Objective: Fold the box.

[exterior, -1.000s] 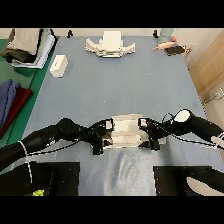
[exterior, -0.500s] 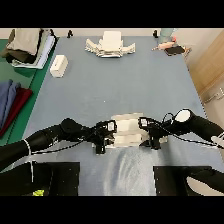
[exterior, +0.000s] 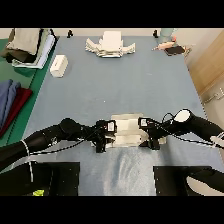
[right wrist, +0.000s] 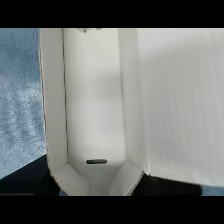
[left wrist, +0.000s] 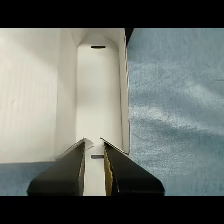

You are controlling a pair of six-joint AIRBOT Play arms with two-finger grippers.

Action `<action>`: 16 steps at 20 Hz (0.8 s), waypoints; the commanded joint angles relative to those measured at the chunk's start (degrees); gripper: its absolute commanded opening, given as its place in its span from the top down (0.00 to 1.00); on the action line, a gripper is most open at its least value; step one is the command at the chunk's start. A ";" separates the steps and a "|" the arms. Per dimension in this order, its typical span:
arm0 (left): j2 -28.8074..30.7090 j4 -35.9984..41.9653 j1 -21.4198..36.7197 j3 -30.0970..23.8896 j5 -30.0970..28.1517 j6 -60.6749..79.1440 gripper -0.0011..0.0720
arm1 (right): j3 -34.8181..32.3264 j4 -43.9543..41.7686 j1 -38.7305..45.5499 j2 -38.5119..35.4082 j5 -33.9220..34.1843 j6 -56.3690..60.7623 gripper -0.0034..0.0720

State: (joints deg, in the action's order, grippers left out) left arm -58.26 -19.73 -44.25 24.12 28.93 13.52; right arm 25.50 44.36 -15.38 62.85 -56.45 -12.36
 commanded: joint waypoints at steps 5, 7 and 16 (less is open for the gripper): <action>-0.26 -0.39 0.00 -0.13 2.62 0.02 0.74 | 0.02 0.17 0.04 -0.07 0.00 0.09 0.26; -0.98 1.88 -0.04 -0.13 2.34 0.68 0.67 | 0.02 0.17 0.02 -0.07 0.00 0.09 0.26; -1.40 0.72 0.52 -0.13 1.60 -7.32 0.74 | 0.02 0.17 0.02 -0.07 0.00 0.11 0.26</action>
